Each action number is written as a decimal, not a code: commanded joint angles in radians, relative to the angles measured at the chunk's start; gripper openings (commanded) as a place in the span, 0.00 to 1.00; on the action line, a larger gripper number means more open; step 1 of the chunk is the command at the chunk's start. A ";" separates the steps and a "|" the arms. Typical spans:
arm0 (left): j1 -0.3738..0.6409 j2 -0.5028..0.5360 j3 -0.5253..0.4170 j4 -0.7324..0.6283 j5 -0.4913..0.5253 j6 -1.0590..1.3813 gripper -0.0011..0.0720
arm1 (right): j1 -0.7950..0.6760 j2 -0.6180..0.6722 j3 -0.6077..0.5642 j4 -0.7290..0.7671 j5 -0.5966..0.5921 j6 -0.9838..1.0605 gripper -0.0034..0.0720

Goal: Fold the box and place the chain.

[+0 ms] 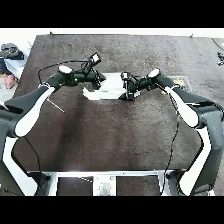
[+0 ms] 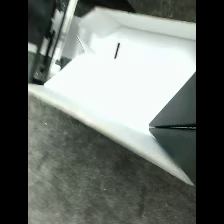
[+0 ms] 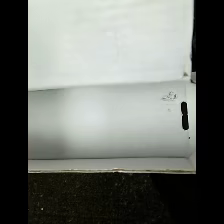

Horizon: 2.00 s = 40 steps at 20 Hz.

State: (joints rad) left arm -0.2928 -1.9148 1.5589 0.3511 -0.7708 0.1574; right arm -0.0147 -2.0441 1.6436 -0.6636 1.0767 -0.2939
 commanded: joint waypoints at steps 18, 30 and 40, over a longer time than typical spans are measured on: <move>0.002 -0.063 0.005 0.009 0.031 -0.026 0.03 | 0.001 -0.001 0.000 -0.003 0.000 -0.001 0.40; 0.116 0.080 0.104 0.080 -0.277 0.060 0.03 | 0.001 -0.001 0.000 -0.003 0.000 -0.001 0.40; 0.088 0.101 0.025 0.465 -0.364 0.059 0.78 | 0.001 -0.001 0.000 -0.003 0.000 -0.001 0.40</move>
State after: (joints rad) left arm -0.1833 -1.8099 1.6165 0.7071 -1.1130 0.2142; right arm -0.0128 -2.0441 1.6436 -0.6674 1.0760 -0.2955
